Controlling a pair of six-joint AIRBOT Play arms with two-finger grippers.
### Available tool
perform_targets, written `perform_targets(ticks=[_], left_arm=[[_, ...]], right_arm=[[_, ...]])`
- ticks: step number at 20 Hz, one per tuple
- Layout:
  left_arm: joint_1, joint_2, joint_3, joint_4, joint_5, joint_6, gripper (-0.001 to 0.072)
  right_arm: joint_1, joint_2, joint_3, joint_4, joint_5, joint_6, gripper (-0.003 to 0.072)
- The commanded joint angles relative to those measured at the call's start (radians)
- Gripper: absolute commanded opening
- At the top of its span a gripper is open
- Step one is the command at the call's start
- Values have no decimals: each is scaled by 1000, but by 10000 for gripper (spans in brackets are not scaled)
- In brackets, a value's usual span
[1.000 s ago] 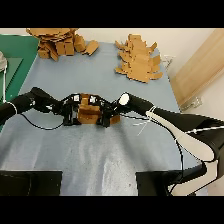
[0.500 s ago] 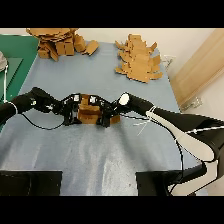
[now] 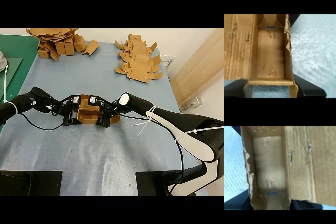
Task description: Fold the box.
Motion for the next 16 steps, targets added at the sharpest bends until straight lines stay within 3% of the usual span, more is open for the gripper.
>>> perform_targets(ticks=[1,16], left_arm=[[0,0,-1,-19,-14,9,520],[0,0,1,-69,-32,-156,520]], right_arm=[[0,0,0,1,-1,2,508],[0,15,0,5,34,3,509]])
